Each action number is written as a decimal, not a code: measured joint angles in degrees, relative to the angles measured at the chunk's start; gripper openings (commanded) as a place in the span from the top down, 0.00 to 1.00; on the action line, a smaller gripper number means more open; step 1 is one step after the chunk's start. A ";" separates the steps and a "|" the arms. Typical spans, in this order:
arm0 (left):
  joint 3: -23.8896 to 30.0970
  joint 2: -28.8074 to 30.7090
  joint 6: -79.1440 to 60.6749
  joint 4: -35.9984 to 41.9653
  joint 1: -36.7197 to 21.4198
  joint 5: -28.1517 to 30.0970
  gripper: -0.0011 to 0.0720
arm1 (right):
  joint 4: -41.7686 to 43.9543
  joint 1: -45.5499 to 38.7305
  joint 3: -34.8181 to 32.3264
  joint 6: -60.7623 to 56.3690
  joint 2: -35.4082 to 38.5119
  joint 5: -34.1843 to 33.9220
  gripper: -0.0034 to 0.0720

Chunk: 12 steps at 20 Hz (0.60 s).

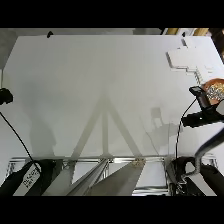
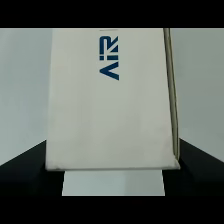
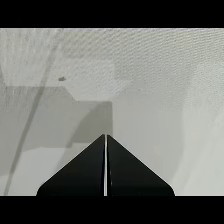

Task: Fold the box and place the chain.

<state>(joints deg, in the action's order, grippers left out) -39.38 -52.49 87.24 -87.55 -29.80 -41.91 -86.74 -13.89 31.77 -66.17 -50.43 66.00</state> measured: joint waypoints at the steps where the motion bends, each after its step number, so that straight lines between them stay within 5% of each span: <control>1: 0.00 -1.66 0.33 -0.13 -1.22 -0.68 0.44 | -0.02 -0.02 0.00 0.00 0.00 0.00 0.93; 7: -0.02 -10.71 1.29 0.31 -4.00 -4.68 0.21 | -0.02 0.00 0.00 0.00 0.00 -0.02 0.93; 8: -0.02 -11.54 1.31 0.31 -4.11 -4.98 0.02 | -0.02 0.00 0.00 0.00 0.00 -0.02 0.93; 12: -0.02 -12.37 1.55 0.46 -4.35 -5.99 0.03 | -0.02 0.00 0.00 0.00 0.00 0.00 0.93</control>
<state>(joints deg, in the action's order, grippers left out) -39.40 -64.86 88.79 -87.09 -34.15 -47.90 -86.76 -13.89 31.77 -66.17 -50.43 66.00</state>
